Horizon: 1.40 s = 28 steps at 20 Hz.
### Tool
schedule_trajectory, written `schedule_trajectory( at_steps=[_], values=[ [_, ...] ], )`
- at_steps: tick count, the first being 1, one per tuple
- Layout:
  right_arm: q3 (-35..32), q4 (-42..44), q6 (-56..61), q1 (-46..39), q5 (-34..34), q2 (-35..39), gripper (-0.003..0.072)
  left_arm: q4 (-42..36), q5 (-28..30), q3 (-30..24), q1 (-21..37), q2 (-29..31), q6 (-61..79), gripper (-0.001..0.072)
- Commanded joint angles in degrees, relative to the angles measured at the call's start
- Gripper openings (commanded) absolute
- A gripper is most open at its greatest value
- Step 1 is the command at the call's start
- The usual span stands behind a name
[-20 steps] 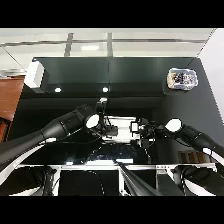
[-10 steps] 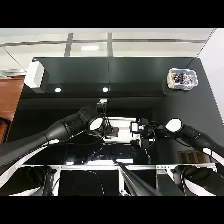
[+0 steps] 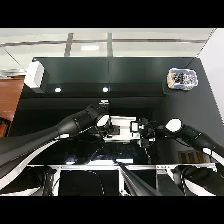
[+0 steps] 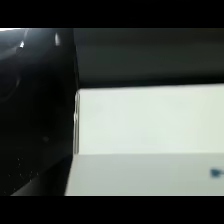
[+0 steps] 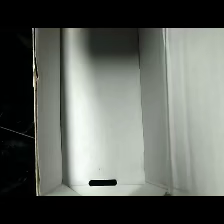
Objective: Fold the box and place the chain.
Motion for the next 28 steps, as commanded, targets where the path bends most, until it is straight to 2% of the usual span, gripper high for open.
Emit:
schedule_trajectory(
  at_steps=[1,3,4,5,8,9,11,12,20,21,22,23,24,26,28],
  values=[
    [-0.02,-0.11,-0.13,0.04,0.2,-0.02,0.0128,2.29,-0.13,1.68,0.04,-0.61,-2.62,0.0278],
    [-0.02,-0.11,-0.13,0.04,0.2,-0.02,0.0127,2.21,-0.24,1.68,0.0,-0.66,-3.82,0.0246],
    [-0.02,-0.11,-0.11,0.04,0.2,-0.02,0.0128,1.97,-0.42,1.68,-0.02,-0.66,-3.8,0.0118],
    [-0.02,-0.11,-0.11,0.04,0.22,-0.02,0.0127,1.81,-0.48,1.68,-0.02,-0.66,-3.76,0.0024],
    [-0.02,-0.11,-0.11,0.04,0.2,-0.02,0.0127,1.66,-1.27,1.7,-0.07,-0.63,-3.76,0.0026],
    [-0.02,-0.11,-0.13,0.04,0.2,-0.02,0.0127,1.6,-1.33,1.73,-0.07,-0.63,-3.76,0.0062],
    [-0.02,-0.11,-0.11,0.04,0.15,-0.02,0.0127,1.36,-1.6,1.95,-0.07,-0.63,-3.76,0.0535],
    [-0.02,-0.11,-0.11,0.04,0.15,-0.02,0.0127,1.7,-2.38,2.19,-0.02,-0.63,-3.78,0.0577],
    [-0.02,-0.11,-0.11,0.04,0.15,-0.02,0.0128,3.34,-2.69,2.23,-0.02,-1.84,-5.25,0.0571],
    [-0.02,-0.11,-0.11,0.02,0.15,-0.02,0.0128,3.39,-2.69,2.23,-0.02,-1.95,-5.16,0.0538],
    [-0.02,-0.11,-0.11,0.04,0.17,-0.02,0.0127,3.39,-2.69,2.23,-0.02,-1.92,-5.01,0.0446],
    [-0.02,-0.11,-0.09,0.04,0.15,-0.02,0.0127,3.37,-2.67,2.23,-0.02,-1.9,-5.03,0.0402],
    [-0.02,-0.11,-0.11,0.02,0.15,-0.02,0.0128,3.32,-2.56,2.23,-0.02,-1.92,-5.03,0.0323],
    [-0.02,-0.11,-0.09,0.02,0.17,-0.02,0.0127,2.91,-2.56,2.23,-0.02,-1.9,-4.79,0.0029],
    [-0.02,-0.11,-0.11,0.04,0.17,-0.02,0.0127,2.91,-2.6,2.25,-0.02,-1.9,-4.79,0.0026]
  ],
)
